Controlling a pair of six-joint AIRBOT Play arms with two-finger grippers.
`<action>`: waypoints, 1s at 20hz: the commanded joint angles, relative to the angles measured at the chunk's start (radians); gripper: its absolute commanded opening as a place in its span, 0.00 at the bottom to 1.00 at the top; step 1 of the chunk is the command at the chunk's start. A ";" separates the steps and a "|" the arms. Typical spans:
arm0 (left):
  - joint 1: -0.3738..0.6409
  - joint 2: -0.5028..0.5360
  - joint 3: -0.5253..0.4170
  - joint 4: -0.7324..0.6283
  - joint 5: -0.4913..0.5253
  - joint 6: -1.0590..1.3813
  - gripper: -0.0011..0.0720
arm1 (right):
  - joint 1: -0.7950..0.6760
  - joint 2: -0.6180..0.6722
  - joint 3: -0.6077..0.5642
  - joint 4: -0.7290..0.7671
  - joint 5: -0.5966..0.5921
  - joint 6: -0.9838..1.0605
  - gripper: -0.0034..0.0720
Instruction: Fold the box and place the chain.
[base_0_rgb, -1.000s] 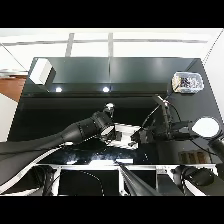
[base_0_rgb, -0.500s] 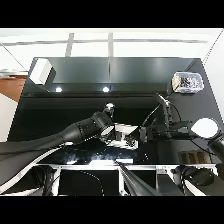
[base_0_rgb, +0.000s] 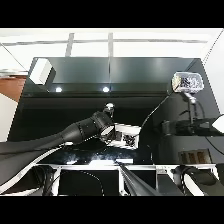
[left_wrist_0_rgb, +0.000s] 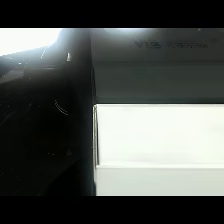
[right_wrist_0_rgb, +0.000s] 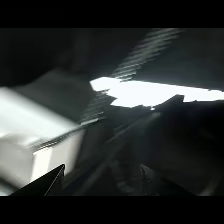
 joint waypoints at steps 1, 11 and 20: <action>0.001 0.000 0.000 0.000 0.002 0.000 0.06 | -0.146 -0.016 0.001 -0.145 -0.087 0.018 0.78; 0.001 0.000 0.000 0.000 0.002 0.000 0.06 | -0.159 -0.400 0.060 -0.054 -0.494 0.123 1.00; 0.001 0.000 0.000 0.000 0.000 0.000 0.06 | -0.159 -0.685 0.311 0.013 -0.612 0.173 0.98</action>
